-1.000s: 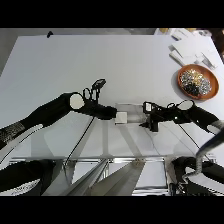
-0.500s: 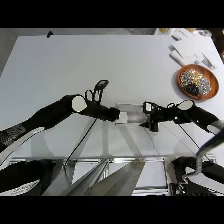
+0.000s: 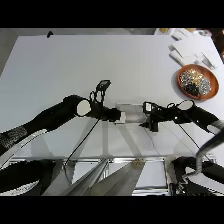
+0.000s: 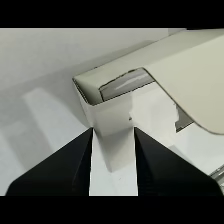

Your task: Fold the box and place the chain.

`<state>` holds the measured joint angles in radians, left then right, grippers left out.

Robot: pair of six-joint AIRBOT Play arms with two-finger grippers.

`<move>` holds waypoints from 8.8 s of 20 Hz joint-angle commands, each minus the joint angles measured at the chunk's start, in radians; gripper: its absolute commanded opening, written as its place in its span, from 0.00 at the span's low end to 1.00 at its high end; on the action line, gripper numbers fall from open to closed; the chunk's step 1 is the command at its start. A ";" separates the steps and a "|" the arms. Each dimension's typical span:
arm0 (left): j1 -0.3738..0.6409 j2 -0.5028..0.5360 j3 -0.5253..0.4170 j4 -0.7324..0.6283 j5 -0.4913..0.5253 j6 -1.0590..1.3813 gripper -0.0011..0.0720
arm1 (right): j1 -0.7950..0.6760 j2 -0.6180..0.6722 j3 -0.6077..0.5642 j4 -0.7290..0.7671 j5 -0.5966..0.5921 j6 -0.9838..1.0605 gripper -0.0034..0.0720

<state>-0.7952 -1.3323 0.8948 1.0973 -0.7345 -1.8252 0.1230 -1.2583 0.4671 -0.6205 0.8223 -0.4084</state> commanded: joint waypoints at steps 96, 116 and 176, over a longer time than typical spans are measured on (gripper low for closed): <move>0.218 -0.262 -0.090 -0.784 -0.091 2.379 0.98 | 0.000 0.000 0.000 0.000 0.000 0.000 0.47; 0.196 -0.263 -0.090 -0.797 -0.064 2.375 0.22 | 0.000 0.000 0.000 0.000 0.000 0.000 0.47; 0.196 -0.263 -0.090 -0.797 -0.066 2.375 0.22 | -0.003 0.364 0.037 -0.101 -0.110 0.926 0.07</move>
<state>-0.5991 -1.5948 0.8051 0.3042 -0.8009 0.5514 0.1207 -1.0061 0.4896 -0.6147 0.6525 0.4084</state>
